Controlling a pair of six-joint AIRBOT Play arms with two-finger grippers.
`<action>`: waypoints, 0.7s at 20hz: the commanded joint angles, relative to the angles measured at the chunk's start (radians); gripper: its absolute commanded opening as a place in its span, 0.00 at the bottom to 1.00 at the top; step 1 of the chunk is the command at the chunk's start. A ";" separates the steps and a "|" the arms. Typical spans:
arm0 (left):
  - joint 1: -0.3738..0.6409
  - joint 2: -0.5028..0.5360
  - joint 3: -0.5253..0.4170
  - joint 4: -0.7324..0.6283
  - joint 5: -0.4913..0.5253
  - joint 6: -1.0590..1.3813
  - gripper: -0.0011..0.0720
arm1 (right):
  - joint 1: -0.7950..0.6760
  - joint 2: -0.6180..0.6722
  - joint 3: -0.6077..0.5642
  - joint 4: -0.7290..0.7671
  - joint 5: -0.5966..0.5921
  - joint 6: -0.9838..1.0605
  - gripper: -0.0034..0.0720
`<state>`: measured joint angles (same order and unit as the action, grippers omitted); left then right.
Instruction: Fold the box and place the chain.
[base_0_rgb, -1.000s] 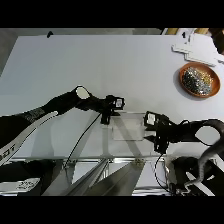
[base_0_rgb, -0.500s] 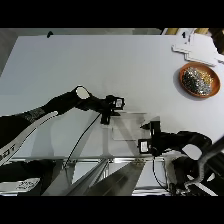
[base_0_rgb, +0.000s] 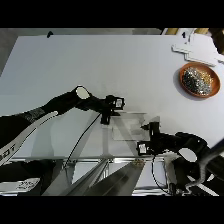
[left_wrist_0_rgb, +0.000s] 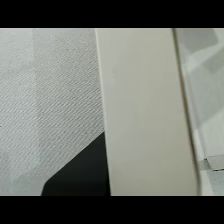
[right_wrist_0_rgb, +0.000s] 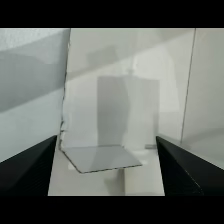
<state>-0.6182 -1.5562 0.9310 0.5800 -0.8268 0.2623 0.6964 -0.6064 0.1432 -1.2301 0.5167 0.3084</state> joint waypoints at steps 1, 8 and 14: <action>0.000 -0.001 0.000 0.000 0.000 0.000 0.03 | 0.001 -0.009 0.004 -0.007 -0.045 0.005 0.97; 0.000 0.000 0.000 0.000 0.000 0.000 0.03 | -0.143 -0.009 0.106 0.040 0.001 0.005 0.96; 0.000 0.000 0.000 0.000 0.000 0.000 0.03 | -0.200 -0.074 0.124 0.103 0.015 0.003 0.96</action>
<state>-0.6182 -1.5562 0.9310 0.5797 -0.8268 0.2619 0.5175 -0.6498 0.2558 -1.1599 0.5217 0.3130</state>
